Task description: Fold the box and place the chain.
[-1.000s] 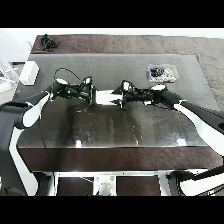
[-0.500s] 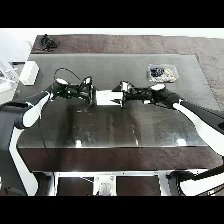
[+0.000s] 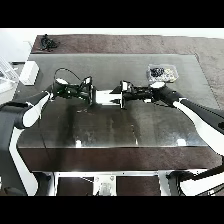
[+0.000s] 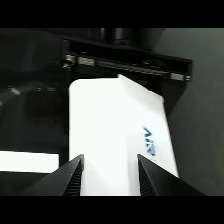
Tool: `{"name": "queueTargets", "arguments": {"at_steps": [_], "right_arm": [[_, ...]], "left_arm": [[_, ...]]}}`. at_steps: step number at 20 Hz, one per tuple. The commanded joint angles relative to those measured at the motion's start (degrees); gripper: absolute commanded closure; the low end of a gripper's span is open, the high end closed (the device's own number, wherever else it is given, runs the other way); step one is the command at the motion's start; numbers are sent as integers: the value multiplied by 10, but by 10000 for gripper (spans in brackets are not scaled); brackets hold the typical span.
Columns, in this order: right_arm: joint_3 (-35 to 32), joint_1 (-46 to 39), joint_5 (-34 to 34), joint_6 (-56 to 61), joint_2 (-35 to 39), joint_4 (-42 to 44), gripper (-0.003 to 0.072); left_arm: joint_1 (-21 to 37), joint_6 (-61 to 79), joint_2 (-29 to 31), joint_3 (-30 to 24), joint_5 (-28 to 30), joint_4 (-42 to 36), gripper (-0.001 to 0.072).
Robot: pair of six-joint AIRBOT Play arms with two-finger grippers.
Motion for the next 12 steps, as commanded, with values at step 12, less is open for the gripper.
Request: {"name": "queueTargets", "arguments": {"at_steps": [12], "right_arm": [[75,0,8,134,-38,-99,118]], "left_arm": [[0,0,0,0,0,0,401]]}}
